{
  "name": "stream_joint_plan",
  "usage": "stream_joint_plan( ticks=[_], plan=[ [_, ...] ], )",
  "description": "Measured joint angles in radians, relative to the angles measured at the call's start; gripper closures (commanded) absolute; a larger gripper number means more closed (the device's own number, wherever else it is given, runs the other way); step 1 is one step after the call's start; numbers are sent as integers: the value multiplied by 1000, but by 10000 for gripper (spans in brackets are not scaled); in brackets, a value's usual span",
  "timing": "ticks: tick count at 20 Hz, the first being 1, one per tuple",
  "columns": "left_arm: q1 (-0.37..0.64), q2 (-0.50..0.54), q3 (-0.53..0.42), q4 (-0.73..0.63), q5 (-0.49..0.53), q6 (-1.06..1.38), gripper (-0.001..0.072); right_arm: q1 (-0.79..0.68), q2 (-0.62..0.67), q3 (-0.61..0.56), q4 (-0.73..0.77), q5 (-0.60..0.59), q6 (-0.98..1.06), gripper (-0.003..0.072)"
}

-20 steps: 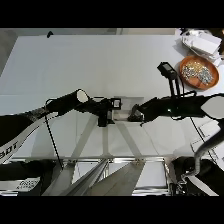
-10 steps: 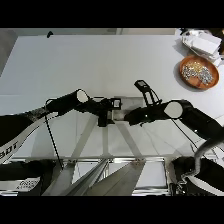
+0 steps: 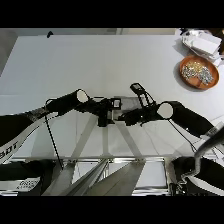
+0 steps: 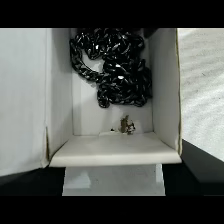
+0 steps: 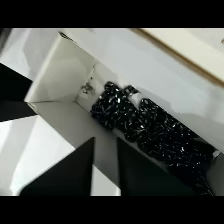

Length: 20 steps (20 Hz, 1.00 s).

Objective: Fold the box and place the chain.

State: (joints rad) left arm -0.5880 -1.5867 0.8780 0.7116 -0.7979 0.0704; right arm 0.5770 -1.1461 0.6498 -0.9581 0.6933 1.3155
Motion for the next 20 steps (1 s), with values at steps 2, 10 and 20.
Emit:
stream_joint_plan(
  ticks=[2, 10, 20],
  plan=[
    [0, 0, 0, 0, 0, 0, 576, -5, 18, 14, -3, 27, -2, 473],
    [0, 0, 0, 0, 0, 0, 576, -222, 245, 42, -120, 275, -7, 488],
    [0, 0, 0, 0, 0, 0, 576, -349, 164, 14, -309, 429, -15, 323]
  ],
)
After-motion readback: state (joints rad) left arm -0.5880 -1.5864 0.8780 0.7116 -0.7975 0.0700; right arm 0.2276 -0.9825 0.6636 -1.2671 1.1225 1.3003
